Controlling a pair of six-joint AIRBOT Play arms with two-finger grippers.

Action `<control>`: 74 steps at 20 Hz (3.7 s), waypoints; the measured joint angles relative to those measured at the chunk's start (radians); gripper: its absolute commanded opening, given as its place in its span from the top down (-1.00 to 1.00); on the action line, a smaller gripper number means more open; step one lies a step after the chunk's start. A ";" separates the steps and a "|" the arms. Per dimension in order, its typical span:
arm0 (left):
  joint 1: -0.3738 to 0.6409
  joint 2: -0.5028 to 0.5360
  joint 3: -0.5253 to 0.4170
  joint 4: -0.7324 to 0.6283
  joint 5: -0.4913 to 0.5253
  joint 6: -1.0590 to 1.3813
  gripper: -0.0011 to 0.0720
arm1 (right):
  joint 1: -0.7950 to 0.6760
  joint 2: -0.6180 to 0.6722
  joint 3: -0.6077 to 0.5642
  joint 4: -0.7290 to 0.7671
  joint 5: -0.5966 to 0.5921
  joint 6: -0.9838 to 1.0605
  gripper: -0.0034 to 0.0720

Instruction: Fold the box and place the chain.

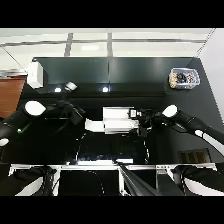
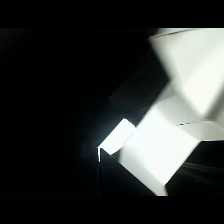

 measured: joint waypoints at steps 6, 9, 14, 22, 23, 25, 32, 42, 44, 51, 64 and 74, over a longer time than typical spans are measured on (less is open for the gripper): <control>0.239 -0.095 0.000 0.002 -0.285 -0.392 0.91 | 0.000 0.000 0.000 0.000 0.000 0.000 -0.27; 0.257 -0.204 0.000 -0.122 -0.342 -0.431 0.91 | 0.000 0.000 0.000 0.000 0.000 0.000 -0.27; 0.177 -0.344 0.000 -0.237 -0.345 -0.436 0.91 | 0.000 0.000 0.000 0.000 0.000 0.000 -0.27; 0.056 -0.393 0.001 -0.368 -0.315 -0.341 0.90 | 0.000 0.000 0.000 0.000 0.000 -0.001 -0.27; 0.048 -0.393 0.001 -0.382 -0.312 -0.328 0.90 | 0.000 0.000 0.000 0.000 0.000 -0.001 -0.27; 0.039 -0.396 0.001 -0.410 -0.312 -0.294 0.90 | 0.000 0.000 0.000 0.000 0.000 -0.001 -0.26; 0.032 -0.396 0.002 -0.459 -0.327 -0.241 -0.28 | 0.000 0.000 0.000 0.000 0.000 -0.001 -0.27; 0.029 -0.396 0.099 -0.465 -0.370 -0.208 -0.97 | 0.000 0.000 0.000 -0.001 0.000 -0.001 -0.27; 0.022 -0.396 0.127 -0.468 -0.390 -0.208 -0.90 | 0.000 0.000 0.000 -0.001 0.000 -0.001 -0.27; -0.020 -0.396 0.192 -0.428 -0.468 -0.229 -0.67 | 0.000 0.000 0.000 0.000 0.000 -0.001 -0.27; -0.257 -0.393 0.373 -0.052 -0.375 -0.690 -0.66 | 0.000 0.000 0.000 -0.001 0.000 -0.001 -0.26; -0.333 -0.393 0.409 0.034 -0.288 -0.847 -0.34 | 0.000 0.000 0.000 -0.002 -0.001 0.000 -0.27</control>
